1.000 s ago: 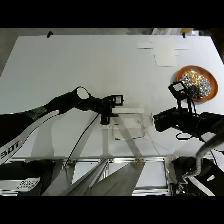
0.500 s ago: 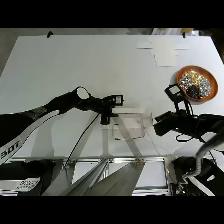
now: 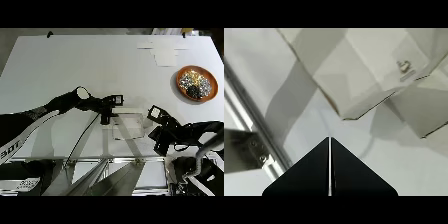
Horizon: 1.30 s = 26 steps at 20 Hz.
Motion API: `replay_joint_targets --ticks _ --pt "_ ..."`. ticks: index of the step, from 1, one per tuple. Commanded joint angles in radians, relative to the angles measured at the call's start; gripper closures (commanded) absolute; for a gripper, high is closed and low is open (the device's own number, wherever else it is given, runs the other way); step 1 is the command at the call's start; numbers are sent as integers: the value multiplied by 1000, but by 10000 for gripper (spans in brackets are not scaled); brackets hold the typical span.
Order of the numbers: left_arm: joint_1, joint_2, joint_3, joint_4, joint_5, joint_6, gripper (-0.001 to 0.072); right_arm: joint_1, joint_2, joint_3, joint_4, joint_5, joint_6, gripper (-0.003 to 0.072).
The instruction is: Fold the box and place the chain.
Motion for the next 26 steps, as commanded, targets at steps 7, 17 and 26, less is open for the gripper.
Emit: replay_joint_targets --ticks 7,17,26 --pt "0 -1 0 0 0 0 701 1 0 -40 34 -58 -180 670" --pt "0 -1 0 0 0 0 701 1 -68 -70 1 -90 -493 669" --pt "0 -1 0 0 -3 0 701 190 -68 -127 -50 -401 -649 200"
